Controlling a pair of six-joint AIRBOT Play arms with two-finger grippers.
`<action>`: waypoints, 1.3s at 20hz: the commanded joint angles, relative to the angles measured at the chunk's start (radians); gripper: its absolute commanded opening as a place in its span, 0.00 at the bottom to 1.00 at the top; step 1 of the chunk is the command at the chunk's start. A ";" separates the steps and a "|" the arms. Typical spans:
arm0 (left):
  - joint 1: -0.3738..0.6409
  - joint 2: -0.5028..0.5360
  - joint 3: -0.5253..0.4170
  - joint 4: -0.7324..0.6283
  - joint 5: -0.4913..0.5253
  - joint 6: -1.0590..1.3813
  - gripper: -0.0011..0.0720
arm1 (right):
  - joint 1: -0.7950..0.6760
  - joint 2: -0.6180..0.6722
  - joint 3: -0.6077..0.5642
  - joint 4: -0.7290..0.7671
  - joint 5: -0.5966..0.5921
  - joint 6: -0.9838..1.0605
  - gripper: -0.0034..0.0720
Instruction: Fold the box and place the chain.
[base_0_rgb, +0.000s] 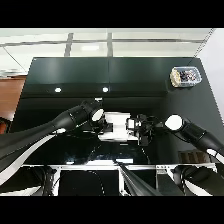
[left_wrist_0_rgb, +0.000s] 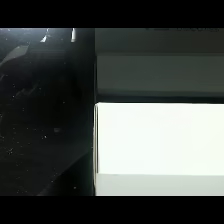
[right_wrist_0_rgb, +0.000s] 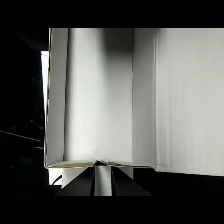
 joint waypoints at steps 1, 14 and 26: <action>0.001 0.000 0.001 -0.002 0.004 0.000 0.06 | 0.000 -0.019 0.000 0.110 0.002 0.006 0.20; 0.001 0.000 0.001 -0.002 0.004 0.000 0.06 | 0.047 -0.098 0.000 0.209 -0.096 0.044 0.54; 0.001 0.000 0.001 -0.002 0.003 0.000 0.06 | -0.126 0.090 0.143 -0.195 0.165 0.789 0.06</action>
